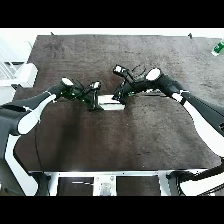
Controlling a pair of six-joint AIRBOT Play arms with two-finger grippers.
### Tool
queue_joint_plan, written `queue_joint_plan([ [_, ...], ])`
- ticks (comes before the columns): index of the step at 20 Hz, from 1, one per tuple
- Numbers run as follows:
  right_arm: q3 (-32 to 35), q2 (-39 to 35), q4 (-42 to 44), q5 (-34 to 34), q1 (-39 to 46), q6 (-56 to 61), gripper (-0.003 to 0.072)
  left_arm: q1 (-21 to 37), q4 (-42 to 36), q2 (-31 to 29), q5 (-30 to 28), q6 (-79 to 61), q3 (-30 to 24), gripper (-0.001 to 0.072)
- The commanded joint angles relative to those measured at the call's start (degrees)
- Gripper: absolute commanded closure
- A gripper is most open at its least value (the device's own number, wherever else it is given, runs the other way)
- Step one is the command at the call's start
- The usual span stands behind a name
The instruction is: Fold the box and place the chain.
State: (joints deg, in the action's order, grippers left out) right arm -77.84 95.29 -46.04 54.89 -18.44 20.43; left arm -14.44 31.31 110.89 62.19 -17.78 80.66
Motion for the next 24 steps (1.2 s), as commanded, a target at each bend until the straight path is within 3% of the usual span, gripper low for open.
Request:
queue_joint_plan([
  [1, 0.1, 0.0, -0.1, -0.8, 0.0, 0.1, 0.0379, 0.0, 0.0, 0.0, 0.0, 0.0, 0.0, 0.0182],
  [15, 4.5, 0.0, -1.4, -0.5, -2.1, 1.6, 0.0378, 0.0, 0.0, 0.0, 0.0, 0.0, 0.0, 0.0183],
  [16, 4.7, 0.0, -1.4, -0.5, -2.0, 1.6, 0.0362, 0.0, 0.0, 0.0, 0.0, 0.0, 0.0, 0.0183],
  [18, 4.6, 0.0, -0.4, -0.5, -2.0, 0.1, 0.0214, 0.0, 0.0, 0.0, 0.0, 0.0, 0.0, 0.0183],
  [24, 2.6, 0.0, 8.9, -1.1, -0.9, -4.7, 0.0212, 0.0, 0.0, 0.0, 0.0, 0.0, 0.0, 0.0183],
])
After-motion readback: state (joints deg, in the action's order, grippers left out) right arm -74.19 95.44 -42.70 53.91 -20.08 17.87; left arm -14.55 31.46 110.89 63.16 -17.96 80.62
